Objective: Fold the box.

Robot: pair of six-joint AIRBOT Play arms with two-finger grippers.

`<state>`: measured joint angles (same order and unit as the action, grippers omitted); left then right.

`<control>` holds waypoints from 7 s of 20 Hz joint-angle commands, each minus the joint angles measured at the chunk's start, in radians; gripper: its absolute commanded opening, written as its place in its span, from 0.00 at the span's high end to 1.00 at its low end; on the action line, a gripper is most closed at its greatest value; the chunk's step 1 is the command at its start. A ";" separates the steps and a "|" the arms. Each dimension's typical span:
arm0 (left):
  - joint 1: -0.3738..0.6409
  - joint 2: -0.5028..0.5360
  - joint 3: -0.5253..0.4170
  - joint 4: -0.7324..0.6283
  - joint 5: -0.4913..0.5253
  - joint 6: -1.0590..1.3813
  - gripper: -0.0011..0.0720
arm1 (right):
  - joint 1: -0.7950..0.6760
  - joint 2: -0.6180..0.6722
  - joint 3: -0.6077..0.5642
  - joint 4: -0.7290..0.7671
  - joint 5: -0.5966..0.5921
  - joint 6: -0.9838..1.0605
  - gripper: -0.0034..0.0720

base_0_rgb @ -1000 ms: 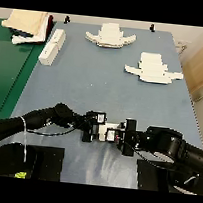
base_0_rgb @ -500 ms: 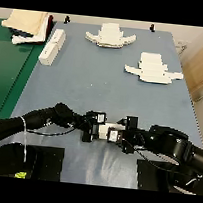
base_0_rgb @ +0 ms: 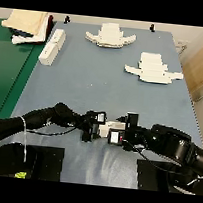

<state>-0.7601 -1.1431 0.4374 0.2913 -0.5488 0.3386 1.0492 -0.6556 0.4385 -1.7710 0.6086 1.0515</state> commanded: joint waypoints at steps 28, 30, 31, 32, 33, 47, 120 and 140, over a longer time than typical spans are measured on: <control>-0.001 0.000 0.000 0.001 -0.003 0.002 0.51 | -0.002 -0.068 0.000 0.025 -0.070 0.002 0.37; -0.001 0.000 0.000 0.001 -0.003 0.002 0.51 | -0.001 -0.068 0.000 0.059 -0.068 0.002 0.37; -0.001 0.000 0.000 0.001 -0.003 0.002 0.51 | -0.001 -0.068 0.000 0.069 -0.068 0.002 0.37; -0.001 0.000 0.000 0.001 -0.003 0.002 0.51 | 0.000 -0.068 0.000 0.076 -0.067 0.002 0.37; -0.001 0.000 0.000 0.001 -0.003 0.002 0.51 | 0.000 -0.067 0.000 0.079 -0.067 0.002 0.37; -0.001 0.000 0.000 0.001 -0.003 0.002 0.51 | -0.003 -0.027 0.000 0.076 -0.043 0.030 0.37; -0.001 0.000 0.000 0.001 -0.003 0.002 0.51 | -0.001 0.237 -0.285 0.442 -0.367 0.784 0.95; -0.001 0.000 0.000 0.001 -0.003 0.002 0.51 | 0.000 0.054 -0.332 0.460 -0.492 0.785 0.95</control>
<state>-0.7620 -1.1431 0.4374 0.2920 -0.5518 0.3397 1.0473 -0.5934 0.1261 -1.3312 0.1303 1.8359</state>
